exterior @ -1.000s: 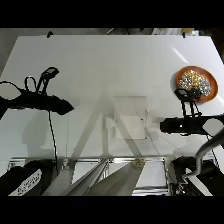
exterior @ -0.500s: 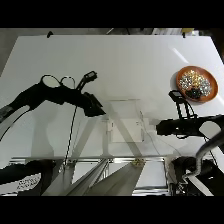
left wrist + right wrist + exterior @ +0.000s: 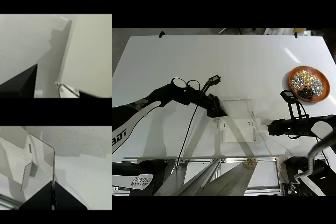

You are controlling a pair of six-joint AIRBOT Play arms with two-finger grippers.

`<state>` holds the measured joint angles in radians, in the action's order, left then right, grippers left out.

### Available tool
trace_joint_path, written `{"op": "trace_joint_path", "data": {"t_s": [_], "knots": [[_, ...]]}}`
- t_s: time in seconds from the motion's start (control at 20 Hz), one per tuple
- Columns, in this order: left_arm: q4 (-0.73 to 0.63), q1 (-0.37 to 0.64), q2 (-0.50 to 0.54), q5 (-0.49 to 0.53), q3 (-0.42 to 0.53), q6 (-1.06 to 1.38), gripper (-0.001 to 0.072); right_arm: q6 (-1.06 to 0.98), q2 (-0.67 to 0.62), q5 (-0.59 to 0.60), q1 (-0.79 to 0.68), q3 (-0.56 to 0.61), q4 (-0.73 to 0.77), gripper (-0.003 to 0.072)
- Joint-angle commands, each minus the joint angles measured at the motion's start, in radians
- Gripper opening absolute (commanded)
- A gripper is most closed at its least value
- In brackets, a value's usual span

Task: Fold the box and place the chain.

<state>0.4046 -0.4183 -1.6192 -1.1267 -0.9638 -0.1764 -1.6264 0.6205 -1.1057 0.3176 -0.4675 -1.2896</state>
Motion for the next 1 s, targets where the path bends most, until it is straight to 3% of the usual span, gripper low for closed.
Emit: {"op": "trace_joint_path", "data": {"t_s": [0.0,0.1,0.2,0.25,0.3,0.4,0.6,0.65,0.8,0.95], "knots": [[-0.034,-0.038,-0.023,0.025,-0.003,0.072,0.0529,0.002,-0.001,0.0,0.001,0.001,0.004,0.0015],[-0.03,-0.045,-0.024,0.025,-0.003,0.076,0.046,0.004,-0.001,0.0,0.001,0.001,0.004,0.0015],[-0.03,-0.043,-0.023,0.03,-0.003,0.076,0.027,0.004,-0.001,0.0,0.001,0.001,0.004,0.0015],[-0.03,-0.042,-0.023,0.032,-0.003,0.08,0.0198,0.004,-0.001,0.0,0.001,0.001,0.004,0.0015],[-0.03,-0.041,-0.023,0.033,-0.003,0.089,0.0173,0.004,-0.001,0.0,0.001,0.001,0.004,0.0016],[-0.03,-0.037,-0.023,0.031,-0.003,0.117,0.0025,0.004,-0.001,-0.001,0.001,0.001,0.005,0.0016],[0.009,-0.024,-0.003,0.031,-0.003,0.151,0.0006,0.003,-0.001,0.003,0.001,0.0,0.019,0.0018],[0.033,-0.024,0.009,0.031,-0.003,0.154,0.0006,0.004,-0.001,0.014,0.001,0.0,0.034,0.0051],[0.121,-0.026,0.06,0.013,-0.003,0.151,0.0002,0.011,-0.001,0.051,0.001,-0.025,0.083,0.0301],[0.19,-0.029,0.122,-0.051,-0.003,0.111,-0.0001,0.021,-0.003,0.048,0.001,-0.092,0.081,0.0339]]}}
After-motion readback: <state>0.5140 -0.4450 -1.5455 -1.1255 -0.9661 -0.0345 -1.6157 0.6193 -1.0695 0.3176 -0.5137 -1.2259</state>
